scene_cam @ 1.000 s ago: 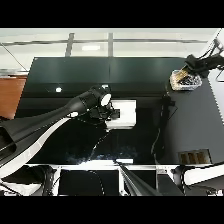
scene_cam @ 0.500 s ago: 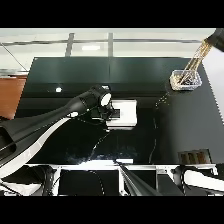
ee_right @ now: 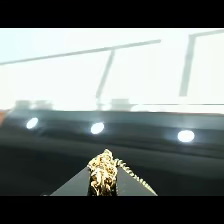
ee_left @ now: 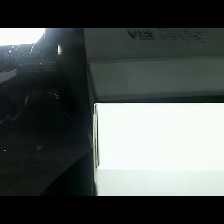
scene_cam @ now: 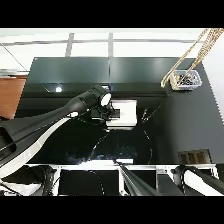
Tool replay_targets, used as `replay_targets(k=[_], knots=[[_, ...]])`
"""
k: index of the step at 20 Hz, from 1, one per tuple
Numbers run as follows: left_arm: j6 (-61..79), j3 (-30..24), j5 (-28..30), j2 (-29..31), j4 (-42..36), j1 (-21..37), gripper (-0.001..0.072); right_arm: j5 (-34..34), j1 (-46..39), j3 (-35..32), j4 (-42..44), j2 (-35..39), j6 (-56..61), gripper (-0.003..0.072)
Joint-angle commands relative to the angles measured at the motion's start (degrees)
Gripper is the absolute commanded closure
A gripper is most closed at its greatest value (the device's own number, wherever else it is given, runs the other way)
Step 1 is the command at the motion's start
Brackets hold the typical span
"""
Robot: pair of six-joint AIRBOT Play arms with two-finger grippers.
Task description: Fold the box and place the chain.
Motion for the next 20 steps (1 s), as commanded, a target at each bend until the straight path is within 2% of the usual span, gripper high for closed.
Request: replay_targets(k=[1,4,6,10,14,20], knots=[[-0.02,0.04,0.00,0.02,0.17,0.00,0.0682,6.56,4.11,0.07,2.86,2.25,-2.40,0.0673],[-0.02,0.04,-0.17,0.02,0.15,-0.04,0.0682,13.00,9.97,-0.09,2.84,2.58,-3.98,0.0673],[-0.02,0.04,-0.17,0.02,0.15,-0.04,0.0682,14.29,13.79,-0.57,2.84,2.69,-5.09,0.0673],[-0.02,0.04,-0.17,0.02,0.15,-0.04,0.0682,13.38,19.02,-0.61,5.22,2.69,-5.07,0.0673],[-0.02,0.04,-0.13,0.02,0.15,-0.04,0.0682,7.58,21.99,-0.63,12.52,2.60,-4.85,0.0673],[-0.04,0.04,-0.17,0.02,0.13,-0.04,0.0682,4.81,23.10,-0.61,13.11,2.54,-4.81,0.0673]])
